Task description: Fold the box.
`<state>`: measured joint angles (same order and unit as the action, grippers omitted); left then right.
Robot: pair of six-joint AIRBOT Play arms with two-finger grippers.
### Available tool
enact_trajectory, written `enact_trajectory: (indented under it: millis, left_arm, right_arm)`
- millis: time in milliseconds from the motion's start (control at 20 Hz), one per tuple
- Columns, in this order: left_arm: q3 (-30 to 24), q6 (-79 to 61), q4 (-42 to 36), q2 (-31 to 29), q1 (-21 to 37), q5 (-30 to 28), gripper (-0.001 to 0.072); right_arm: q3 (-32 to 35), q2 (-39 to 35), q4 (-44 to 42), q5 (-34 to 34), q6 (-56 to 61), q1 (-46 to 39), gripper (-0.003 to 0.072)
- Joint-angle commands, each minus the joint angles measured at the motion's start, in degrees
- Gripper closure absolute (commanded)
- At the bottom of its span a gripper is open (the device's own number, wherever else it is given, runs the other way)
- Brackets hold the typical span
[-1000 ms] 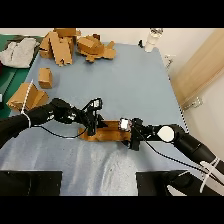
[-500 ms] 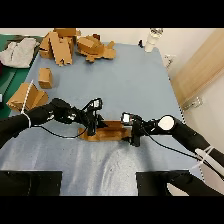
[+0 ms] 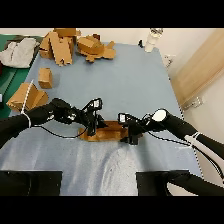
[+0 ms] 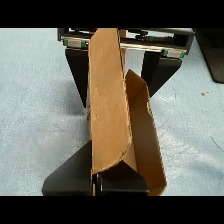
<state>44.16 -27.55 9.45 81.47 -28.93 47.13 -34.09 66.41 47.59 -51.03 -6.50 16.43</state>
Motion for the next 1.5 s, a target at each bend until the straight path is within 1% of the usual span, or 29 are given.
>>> enact_trajectory:
  millis: [0, 200, 850, 1150, 1200, 1250, 1300, 1450]
  left_arm:
    - [0.1, 0.0, 0.0, 0.0, 0.0, 0.0, 0.0695]
    - [0.1, 0.0, 0.0, 0.0, 0.0, 0.0, 0.0695]
    - [0.1, 0.0, 0.0, 0.0, 0.0, 0.0, 0.0696]
    - [0.1, 0.0, 0.0, 0.0, 0.0, 0.0, 0.0696]
    - [0.1, 0.0, 0.0, 0.0, 0.0, 0.0, 0.0696]
    - [0.1, 0.0, 0.0, 0.0, 0.0, 0.0, 0.0696]
    - [0.1, 0.0, 0.0, 0.0, 0.0, 0.0, 0.0696]
    - [0.1, 0.0, 0.0, 0.0, 0.0, 0.0, 0.0695]
  right_arm:
    - [-0.3, 1.0, 0.8, 0.1, -1.5, 0.0, -0.0034]
    - [-0.2, 0.9, 0.4, -0.8, -1.5, 0.0, -0.0034]
    - [-0.2, 1.1, -1.2, -0.5, -1.5, 0.1, -0.0034]
    - [-0.2, 2.5, -1.2, -0.4, -1.5, 0.1, -0.0033]
    - [-0.2, 2.5, -1.2, -0.4, -1.5, 0.1, 0.0032]
    - [-0.2, 2.5, -1.1, -0.6, -1.5, 0.1, 0.0183]
    - [-0.2, 2.5, -1.1, -0.8, -1.5, 0.1, 0.02]
    - [-0.2, 2.5, -1.1, -0.9, -1.5, 0.1, 0.0197]
